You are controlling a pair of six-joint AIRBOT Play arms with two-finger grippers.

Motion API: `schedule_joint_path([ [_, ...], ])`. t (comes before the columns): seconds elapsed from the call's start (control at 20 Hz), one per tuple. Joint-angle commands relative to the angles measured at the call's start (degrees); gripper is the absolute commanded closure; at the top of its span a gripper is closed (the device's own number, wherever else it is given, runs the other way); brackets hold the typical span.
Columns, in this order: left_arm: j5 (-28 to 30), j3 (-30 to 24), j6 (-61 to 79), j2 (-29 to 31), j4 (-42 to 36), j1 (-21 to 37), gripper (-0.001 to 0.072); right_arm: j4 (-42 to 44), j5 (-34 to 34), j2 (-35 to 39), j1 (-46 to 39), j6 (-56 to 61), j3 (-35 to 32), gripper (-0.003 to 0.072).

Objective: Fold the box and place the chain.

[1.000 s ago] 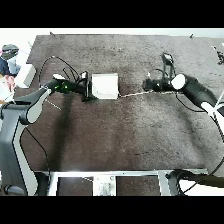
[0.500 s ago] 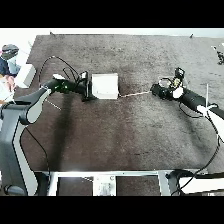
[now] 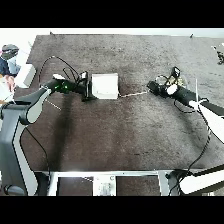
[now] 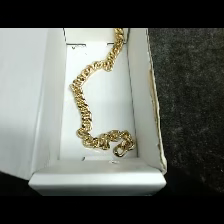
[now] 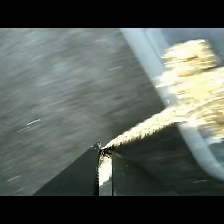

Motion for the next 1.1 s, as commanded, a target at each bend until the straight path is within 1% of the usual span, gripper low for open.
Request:
schedule_joint_path([
  [0.0, 0.0, 0.0, 0.0, 0.0, 0.0, 0.0, 0.0432, 0.8, 0.1, 6.1, 4.1, -4.7, 0.5, 0.0675],
  [0.15, 0.2, 0.0, 0.0, 0.0, 0.0, 0.0, 0.0432, 0.8, -0.6, 15.5, 9.9, -7.6, 0.6, 0.0675],
  [0.25, 0.1, 0.0, 0.0, 0.0, 0.0, 0.0, 0.0432, 0.8, -3.8, 20.8, 14.3, -7.8, 0.6, 0.0675],
  [0.35, 0.2, 0.0, 0.0, 0.0, 0.0, 0.0, 0.0432, 0.8, -7.6, 23.9, 18.7, -7.8, 1.4, 0.0675],
  [0.4, 0.4, 0.0, 0.0, 0.0, 0.0, 0.0, 0.0432, 0.7, -7.8, 24.0, 20.6, -8.4, 3.1, 0.0675],
  [0.55, 0.5, 0.0, 0.0, 0.0, 0.0, 0.0, 0.0432, 0.5, -8.0, 22.1, 25.4, -9.8, 8.8, 0.0675],
  [0.7, 0.5, 0.0, 0.0, 0.0, 0.0, 0.0, 0.0432, -1.4, -7.9, 18.2, 29.1, -10.0, 13.4, 0.0674],
  [0.8, 0.5, 0.0, 0.0, 0.0, 0.0, 0.0, 0.0432, -1.3, -7.7, 15.4, 30.3, -9.9, 13.9, 0.0675],
  [1.05, 0.5, 0.0, 0.0, 0.0, 0.0, 0.0, 0.0432, -1.3, -0.3, 6.9, 30.6, -9.2, 13.9, 0.0674],
])
